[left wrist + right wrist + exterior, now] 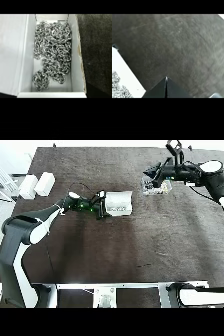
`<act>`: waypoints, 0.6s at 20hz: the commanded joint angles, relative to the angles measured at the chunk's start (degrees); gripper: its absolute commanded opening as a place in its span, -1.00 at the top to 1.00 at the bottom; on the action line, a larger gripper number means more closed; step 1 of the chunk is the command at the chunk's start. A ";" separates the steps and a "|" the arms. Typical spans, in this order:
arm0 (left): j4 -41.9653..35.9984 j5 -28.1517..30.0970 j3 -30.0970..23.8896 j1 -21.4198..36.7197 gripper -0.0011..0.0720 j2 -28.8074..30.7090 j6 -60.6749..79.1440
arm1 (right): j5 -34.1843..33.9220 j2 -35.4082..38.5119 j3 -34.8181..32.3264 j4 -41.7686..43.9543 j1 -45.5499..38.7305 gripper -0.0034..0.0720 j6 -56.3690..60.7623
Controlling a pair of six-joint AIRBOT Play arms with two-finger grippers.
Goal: Fold the box and place the chain.
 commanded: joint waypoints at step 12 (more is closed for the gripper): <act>0.00 0.02 0.04 0.04 -0.32 0.04 0.02 | 9.66 -16.50 5.49 0.66 6.69 0.90 2.62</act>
